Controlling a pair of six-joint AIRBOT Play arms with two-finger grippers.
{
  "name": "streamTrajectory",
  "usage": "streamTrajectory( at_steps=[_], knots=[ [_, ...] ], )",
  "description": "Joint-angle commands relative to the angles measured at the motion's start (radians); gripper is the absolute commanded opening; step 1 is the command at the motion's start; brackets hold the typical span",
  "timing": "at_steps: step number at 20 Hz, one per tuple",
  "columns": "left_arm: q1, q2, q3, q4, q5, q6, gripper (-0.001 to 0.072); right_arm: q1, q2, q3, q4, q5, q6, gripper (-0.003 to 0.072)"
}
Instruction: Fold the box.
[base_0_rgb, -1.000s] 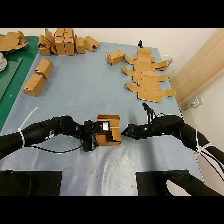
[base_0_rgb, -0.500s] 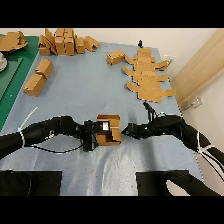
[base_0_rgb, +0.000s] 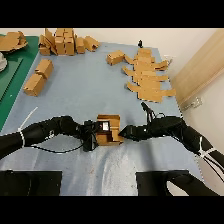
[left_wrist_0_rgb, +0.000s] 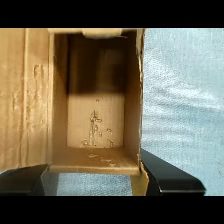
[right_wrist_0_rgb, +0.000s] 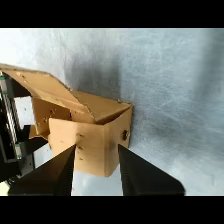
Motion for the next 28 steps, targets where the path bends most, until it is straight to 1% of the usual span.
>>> streamTrajectory(
  at_steps=[1,4,6,8,10,17,19,23,25,28],
  knots=[
    [0.000,0.000,0.000,0.000,0.000,0.000,0.0469,0.084,0.002,0.014,-0.146,0.047,0.138,0.0427],
    [0.000,0.000,0.000,0.000,0.000,0.000,0.0469,0.207,0.002,0.084,-0.414,0.071,0.394,0.0427],
    [0.000,0.000,0.000,0.000,0.000,0.000,0.0469,0.293,0.002,0.136,-0.606,0.064,0.594,0.0427],
    [0.000,0.000,0.000,0.000,0.000,0.000,0.0469,0.357,-0.008,0.169,-0.717,0.055,0.730,0.0427],
    [0.000,0.000,0.000,0.000,0.000,0.000,0.0469,0.392,-0.051,0.199,-0.747,0.031,0.803,0.0427],
    [0.000,0.000,0.000,0.000,0.000,0.000,0.0469,0.518,-0.260,0.337,-0.799,0.015,0.957,0.0427],
    [0.000,0.000,0.000,0.000,0.000,0.000,0.0469,0.541,-0.303,0.379,-0.824,-0.032,1.002,0.0426],
    [0.000,0.000,0.000,0.000,0.000,0.000,0.0469,0.588,-0.352,0.467,-0.910,-0.174,1.106,0.0424],
    [0.000,0.000,0.000,0.000,0.000,0.000,0.0469,0.600,-0.354,0.477,-0.941,-0.213,1.148,0.0424],
    [0.000,0.000,0.000,0.000,0.000,0.000,0.0469,0.599,-0.358,0.477,-0.941,-0.250,1.163,0.0423]
  ],
)
